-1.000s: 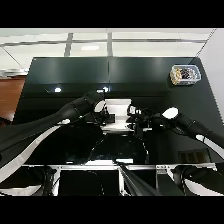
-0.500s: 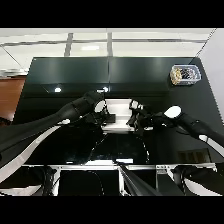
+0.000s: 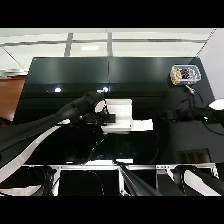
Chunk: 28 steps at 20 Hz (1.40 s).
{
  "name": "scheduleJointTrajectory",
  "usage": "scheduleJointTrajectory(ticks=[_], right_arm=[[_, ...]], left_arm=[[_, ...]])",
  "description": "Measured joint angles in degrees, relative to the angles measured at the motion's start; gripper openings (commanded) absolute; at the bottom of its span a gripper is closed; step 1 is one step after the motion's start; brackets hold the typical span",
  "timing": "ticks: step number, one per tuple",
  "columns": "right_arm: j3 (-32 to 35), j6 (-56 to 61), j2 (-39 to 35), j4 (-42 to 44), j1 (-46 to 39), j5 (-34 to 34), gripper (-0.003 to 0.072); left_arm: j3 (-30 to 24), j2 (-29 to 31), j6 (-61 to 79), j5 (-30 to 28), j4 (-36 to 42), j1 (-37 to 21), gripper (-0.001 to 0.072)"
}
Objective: Fold the box and place the chain.
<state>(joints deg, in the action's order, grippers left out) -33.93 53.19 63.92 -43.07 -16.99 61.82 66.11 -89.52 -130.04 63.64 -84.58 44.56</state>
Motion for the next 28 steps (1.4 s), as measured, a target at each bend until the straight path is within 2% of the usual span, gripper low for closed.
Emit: scheduleJointTrajectory(ticks=[2, 4, 7, 10, 11, 12, 13, 18, 19, 20, 25, 28], right_arm=[[3.21, 2.93, 1.95, 3.06, -3.04, 0.13, 0.0012], [5.35, 4.37, 5.05, 5.09, -1.95, 0.66, 0.0012], [6.71, 2.49, 9.75, 11.67, 4.26, 1.01, 0.0013], [5.25, -1.14, 12.09, 17.33, 10.78, 1.14, 0.0028], [4.15, -1.9, 12.46, 17.86, 12.22, 1.29, 0.0238], [2.78, -2.49, 12.74, 17.79, 13.44, 1.95, 0.053], [1.44, -2.99, 12.96, 17.55, 14.25, 2.56, 0.0635], [-3.48, -3.69, 13.4, 16.2, 17.09, 6.34, 0.0614], [-4.0, -3.48, 13.4, 16.17, 18.03, 6.86, 0.0455], [-4.46, -3.04, 13.44, 16.2, 19.02, 6.88, 0.0416], [-8.17, 1.73, 13.44, 14.21, 25.51, 4.48, 0.0417], [-11.54, 8.02, 13.44, 8.85, 30.29, 2.34, 0.0417]], left_arm=[[0.0, 0.0, 0.0, 0.0, -0.02, 0.02, 0.0029], [0.0, 0.0, 0.0, 0.02, -0.02, 0.0, 0.0029], [0.0, 0.0, 0.0, 0.02, -0.02, 0.0, 0.0029], [0.0, 0.0, 0.0, 0.04, -0.02, 0.0, 0.0029], [0.0, 0.0, 0.0, 0.04, -0.02, 0.0, 0.0029], [0.0, 0.0, 0.0, 0.04, -0.02, 0.0, 0.0029], [0.0, 0.0, 0.0, 0.02, -0.02, 0.0, 0.0029], [0.0, 0.0, 0.0, 0.07, -0.02, 0.02, 0.0029], [0.0, 0.0, 0.0, 0.07, -0.02, 0.0, 0.0029], [0.0, 0.0, 0.0, 0.07, -0.02, 0.02, 0.0029], [0.0, 0.0, 0.0, 0.09, -0.02, 0.0, 0.0029], [0.0, 0.0, 0.02, 0.07, -0.04, 0.0, 0.0029]])
